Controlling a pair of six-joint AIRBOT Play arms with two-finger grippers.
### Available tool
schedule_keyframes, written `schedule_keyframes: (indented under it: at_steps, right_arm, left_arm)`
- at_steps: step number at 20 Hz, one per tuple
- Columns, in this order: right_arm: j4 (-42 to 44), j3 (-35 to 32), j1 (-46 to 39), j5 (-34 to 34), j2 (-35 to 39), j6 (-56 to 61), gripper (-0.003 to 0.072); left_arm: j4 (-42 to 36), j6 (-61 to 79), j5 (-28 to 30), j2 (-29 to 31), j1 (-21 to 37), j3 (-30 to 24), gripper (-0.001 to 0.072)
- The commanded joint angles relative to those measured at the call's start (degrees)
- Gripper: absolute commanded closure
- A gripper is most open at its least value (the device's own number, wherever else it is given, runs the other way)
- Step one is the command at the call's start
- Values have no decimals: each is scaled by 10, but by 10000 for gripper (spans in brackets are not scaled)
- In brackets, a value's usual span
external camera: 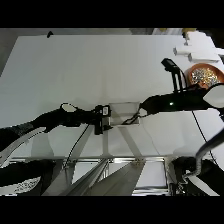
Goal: Fold the box and place the chain.
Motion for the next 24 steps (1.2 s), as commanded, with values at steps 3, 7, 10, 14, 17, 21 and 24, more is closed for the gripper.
schedule_keyframes:
  at_steps: [3,7,10,14,17,21,24]
  right_arm:
    - [-13,0,119,-81,-3,35,670]
    - [-26,0,153,-119,-37,44,670]
    - [-47,0,160,-123,-83,44,669]
    - [-67,-1,160,-116,-142,43,487]
    - [-66,9,150,-105,-141,23,390]
    - [-69,76,73,-34,-129,1,551]
    - [-91,104,-11,-15,-119,-6,669]
  left_arm:
    - [0,0,0,0,0,0,621]
    - [0,0,0,0,0,0,621]
    - [0,0,0,0,0,0,621]
    - [0,0,0,0,0,0,621]
    - [0,0,0,0,0,0,621]
    - [0,0,0,0,0,0,621]
    - [0,0,0,0,0,0,621]
